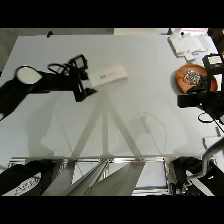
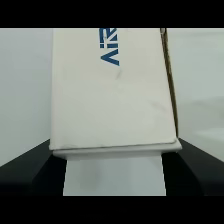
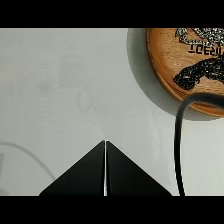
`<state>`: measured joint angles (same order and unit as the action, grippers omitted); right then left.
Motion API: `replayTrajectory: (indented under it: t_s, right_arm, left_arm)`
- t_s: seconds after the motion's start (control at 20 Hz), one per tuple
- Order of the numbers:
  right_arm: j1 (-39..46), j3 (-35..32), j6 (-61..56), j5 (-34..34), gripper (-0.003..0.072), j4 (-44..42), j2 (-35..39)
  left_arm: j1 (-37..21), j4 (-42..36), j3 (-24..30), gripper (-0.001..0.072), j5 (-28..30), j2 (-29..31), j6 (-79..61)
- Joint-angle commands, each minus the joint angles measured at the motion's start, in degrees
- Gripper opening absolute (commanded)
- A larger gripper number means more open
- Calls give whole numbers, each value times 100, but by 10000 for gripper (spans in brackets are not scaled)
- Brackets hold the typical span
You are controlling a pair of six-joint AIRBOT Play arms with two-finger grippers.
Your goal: Fold the box and place the chain.
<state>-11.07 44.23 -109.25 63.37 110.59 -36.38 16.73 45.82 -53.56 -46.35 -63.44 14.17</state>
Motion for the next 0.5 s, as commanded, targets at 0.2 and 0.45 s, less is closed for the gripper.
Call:
replayTrajectory:
  t_s: [0.2,0.45]
  right_arm:
    - [0,4,-2,0,10,-155,4]
    - [0,4,-2,0,10,-155,7]
  left_arm:
    - [-459,4221,-7,6,767,1773,5180]
    - [-1589,4468,26,5,103,1956,5982]
